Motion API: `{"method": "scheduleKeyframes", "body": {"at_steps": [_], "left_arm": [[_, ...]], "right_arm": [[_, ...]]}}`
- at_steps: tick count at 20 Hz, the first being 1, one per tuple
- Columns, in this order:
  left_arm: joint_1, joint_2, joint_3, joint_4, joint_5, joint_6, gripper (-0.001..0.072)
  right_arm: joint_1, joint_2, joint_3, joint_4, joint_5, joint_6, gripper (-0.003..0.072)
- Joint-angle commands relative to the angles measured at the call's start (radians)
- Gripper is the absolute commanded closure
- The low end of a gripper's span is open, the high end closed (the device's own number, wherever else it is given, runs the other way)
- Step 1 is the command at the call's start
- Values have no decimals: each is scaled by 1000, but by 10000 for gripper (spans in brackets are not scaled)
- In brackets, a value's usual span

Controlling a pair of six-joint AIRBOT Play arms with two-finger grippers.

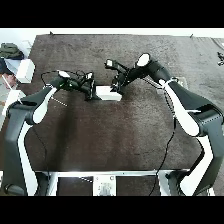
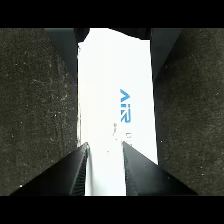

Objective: Fold the box and place the chain.

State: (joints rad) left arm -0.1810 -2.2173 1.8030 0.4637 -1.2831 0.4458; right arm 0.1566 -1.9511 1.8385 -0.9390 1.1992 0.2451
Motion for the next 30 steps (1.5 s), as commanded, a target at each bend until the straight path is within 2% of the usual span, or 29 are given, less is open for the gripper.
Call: {"method": "scheduleKeyframes", "body": {"at_steps": [1,5,10,22,30], "left_arm": [[0,0,0,-1,2,0,437],[0,1,0,-1,2,0,437],[0,0,0,-1,2,0,437],[0,1,0,-1,2,0,437],[0,0,0,-1,2,0,437]], "right_arm": [[2,-8,-1,-13,-3,13,424],[2,-8,-1,-23,-12,13,425],[2,14,0,-33,-107,13,424],[2,16,0,-53,-24,14,425],[7,-13,-1,-80,-17,31,425]]}}
